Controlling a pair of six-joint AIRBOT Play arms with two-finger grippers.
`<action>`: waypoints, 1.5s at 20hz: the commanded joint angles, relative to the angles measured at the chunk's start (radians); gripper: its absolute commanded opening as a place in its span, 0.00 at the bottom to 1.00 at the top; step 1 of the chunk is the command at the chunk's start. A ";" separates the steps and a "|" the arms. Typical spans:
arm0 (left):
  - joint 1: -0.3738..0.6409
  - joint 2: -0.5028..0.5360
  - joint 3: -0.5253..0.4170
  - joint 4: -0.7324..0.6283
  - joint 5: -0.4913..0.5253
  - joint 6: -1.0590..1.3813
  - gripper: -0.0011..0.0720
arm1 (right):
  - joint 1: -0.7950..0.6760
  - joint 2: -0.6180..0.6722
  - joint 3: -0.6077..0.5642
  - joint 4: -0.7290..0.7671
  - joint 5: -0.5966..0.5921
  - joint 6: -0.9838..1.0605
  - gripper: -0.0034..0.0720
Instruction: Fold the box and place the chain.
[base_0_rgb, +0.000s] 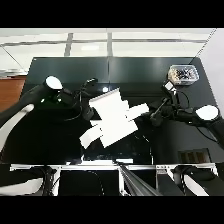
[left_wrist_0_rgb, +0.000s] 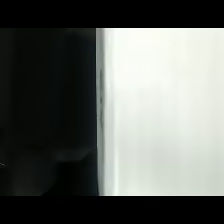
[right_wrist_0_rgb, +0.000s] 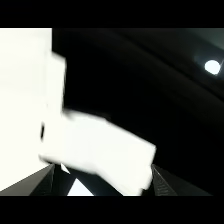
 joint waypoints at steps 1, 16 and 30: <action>-0.063 0.222 -0.183 -0.002 0.320 0.406 0.05 | -0.029 0.001 0.054 -0.281 0.201 -0.005 0.98; -0.221 -0.097 0.017 0.190 0.371 0.525 0.05 | 0.039 -0.006 0.032 -0.302 0.245 -0.118 0.98; -0.221 -0.097 0.017 0.200 0.372 0.513 0.05 | 0.318 -0.103 -0.082 -0.222 0.033 -0.328 0.98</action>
